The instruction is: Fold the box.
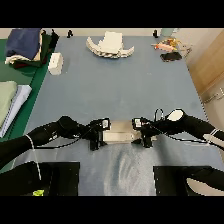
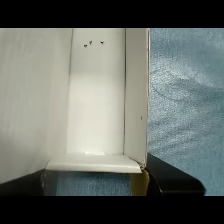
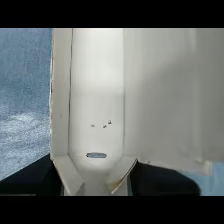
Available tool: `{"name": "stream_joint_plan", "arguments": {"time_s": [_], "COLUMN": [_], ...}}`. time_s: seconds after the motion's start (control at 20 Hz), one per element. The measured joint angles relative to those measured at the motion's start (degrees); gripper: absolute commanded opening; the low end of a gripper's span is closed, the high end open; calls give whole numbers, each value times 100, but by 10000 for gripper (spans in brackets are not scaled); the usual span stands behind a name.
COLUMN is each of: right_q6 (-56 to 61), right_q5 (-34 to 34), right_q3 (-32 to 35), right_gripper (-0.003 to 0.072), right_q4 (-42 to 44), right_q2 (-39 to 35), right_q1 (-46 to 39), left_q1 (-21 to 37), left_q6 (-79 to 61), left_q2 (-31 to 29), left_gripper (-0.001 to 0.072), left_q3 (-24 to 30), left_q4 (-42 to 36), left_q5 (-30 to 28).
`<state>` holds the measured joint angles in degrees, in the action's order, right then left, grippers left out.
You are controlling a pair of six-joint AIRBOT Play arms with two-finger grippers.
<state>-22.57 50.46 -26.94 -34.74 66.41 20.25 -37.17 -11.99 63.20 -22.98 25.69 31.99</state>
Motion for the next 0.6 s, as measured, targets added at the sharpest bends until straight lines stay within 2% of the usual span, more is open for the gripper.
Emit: {"name": "stream_joint_plan", "arguments": {"time_s": [0.35,0.6], "right_q6": [157,796], "right_q5": [31,634], "right_q3": [-17,-59], "right_gripper": [720,720], "right_q4": [39,-275], "right_q2": [-11,-424], "right_q1": [-39,-407], "left_q1": [0,0], "left_q6": [4,-2], "left_q2": [0,0], "left_gripper": [506,506], "left_q3": [0,0], "left_q4": [-4,0], "left_q5": [-2,-2]}}
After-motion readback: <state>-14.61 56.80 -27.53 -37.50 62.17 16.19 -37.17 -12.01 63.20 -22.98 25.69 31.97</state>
